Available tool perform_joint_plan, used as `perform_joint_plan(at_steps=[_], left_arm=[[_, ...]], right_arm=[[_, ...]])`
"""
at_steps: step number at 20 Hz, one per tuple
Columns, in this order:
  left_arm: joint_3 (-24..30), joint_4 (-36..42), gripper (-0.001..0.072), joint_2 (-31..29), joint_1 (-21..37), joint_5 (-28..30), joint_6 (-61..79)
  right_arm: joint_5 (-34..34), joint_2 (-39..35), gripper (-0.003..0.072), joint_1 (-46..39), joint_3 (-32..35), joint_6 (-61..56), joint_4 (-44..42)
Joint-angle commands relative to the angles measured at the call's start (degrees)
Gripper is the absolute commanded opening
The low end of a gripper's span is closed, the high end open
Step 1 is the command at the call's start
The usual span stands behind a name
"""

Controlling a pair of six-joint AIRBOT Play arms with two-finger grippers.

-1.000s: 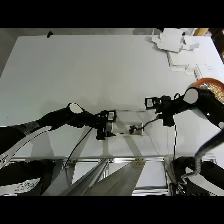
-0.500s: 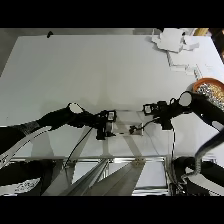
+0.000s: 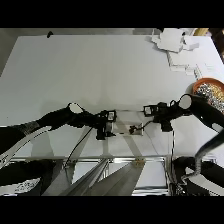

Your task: Fold the box and place the chain.

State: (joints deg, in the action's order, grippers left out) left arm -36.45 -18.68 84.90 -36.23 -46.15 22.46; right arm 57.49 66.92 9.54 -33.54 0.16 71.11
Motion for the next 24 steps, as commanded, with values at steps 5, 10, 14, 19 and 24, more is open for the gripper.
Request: perform_joint_plan(at_steps=[5,10,14,19,24], left_arm=[[-0.07,0.00,0.0211,-0.04,0.07,-0.02,0.02],[-0.07,0.00,0.0211,-0.04,0.07,0.00,0.02],[-0.07,0.00,0.0211,-0.04,0.07,0.00,0.02],[-0.07,0.00,0.0211,-0.04,0.07,0.00,0.02],[-0.07,0.00,0.0211,-0.04,0.07,0.02,0.02]], right_arm=[[9.16,-13.31,0.0019,0.04,0.00,-3.34,-1.81],[12.74,-26.47,0.0019,0.04,0.00,-3.32,-18.36],[10.05,-28.41,0.0019,6.40,0.00,-2.86,-34.58],[-11.23,-23.89,0.0019,24.09,0.00,-4.44,-36.52],[-17.86,-15.06,0.0021,26.64,0.00,-14.12,-29.05]])
